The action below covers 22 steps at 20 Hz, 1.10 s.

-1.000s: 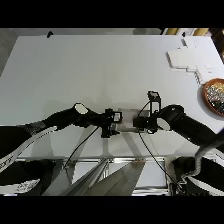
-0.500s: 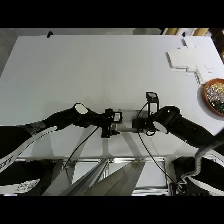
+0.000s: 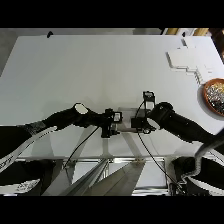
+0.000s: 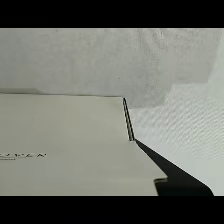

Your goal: Fold the box and place the chain.

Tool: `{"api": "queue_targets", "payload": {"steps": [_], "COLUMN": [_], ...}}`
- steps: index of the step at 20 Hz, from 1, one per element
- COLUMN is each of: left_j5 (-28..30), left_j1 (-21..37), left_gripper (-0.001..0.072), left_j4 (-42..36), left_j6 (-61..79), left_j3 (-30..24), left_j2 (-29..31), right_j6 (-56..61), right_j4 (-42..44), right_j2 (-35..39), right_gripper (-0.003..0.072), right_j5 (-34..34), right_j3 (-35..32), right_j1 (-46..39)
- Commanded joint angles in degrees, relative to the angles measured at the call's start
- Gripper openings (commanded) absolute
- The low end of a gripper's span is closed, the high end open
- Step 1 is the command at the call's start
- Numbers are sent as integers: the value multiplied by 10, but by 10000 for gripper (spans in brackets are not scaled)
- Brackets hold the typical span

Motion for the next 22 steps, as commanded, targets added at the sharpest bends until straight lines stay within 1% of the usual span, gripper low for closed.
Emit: {"api": "queue_targets", "payload": {"steps": [1, 2, 3, 6, 7, 8, 11, 12, 13, 14, 16, 17, 18, 22], "left_j5": [0, 0, 0, 0, 0, 0, 0, 0, 0, 0, 0, 0, 0, 0], "left_j1": [0, 0, 0, 0, 0, 0, 0, 0, 0, 0, 0, 0, 0, 0], "left_gripper": [253, 253, 253, 253, 253, 253, 253, 253, 253, 253, 253, 253, 253, 253], "left_j4": [0, 0, 0, 0, 0, 0, 0, 0, 0, 0, 0, 0, 0, 0], "left_j6": [0, 0, 0, 0, 0, 0, 0, 0, 0, 0, 0, 0, 0, 0], "left_j3": [0, 0, 0, 0, 0, 0, 0, 0, 0, 0, 0, 0, 0, 0], "left_j2": [0, 0, 0, 0, 0, 0, 0, 0, 0, 0, 0, 0, 0, 0], "right_j6": [13, 14, 14, 14, 13, 13, 10, 5, -6, -22, -24, -24, -24, -24], "right_j4": [-4, -3, -4, -6, -6, -6, -7, -9, -10, -13, -25, -25, -25, -24], "right_j2": [-5, -5, -5, -5, -5, -5, -5, -3, 1, 7, 18, 22, 22, 22], "right_gripper": [266, 239, 184, 152, 103, 24, 21, 94, 212, 250, 261, 327, 420, 441], "right_j5": [16, 14, 9, 7, 7, 7, 7, 5, 4, 5, 5, 5, 5, -2], "right_j3": [4, 4, 4, 4, 4, 4, 4, 4, 4, 4, 4, 4, 3, -25], "right_j1": [6, 10, 14, 16, 16, 16, 16, 16, 16, 16, 16, 16, 16, 16]}}
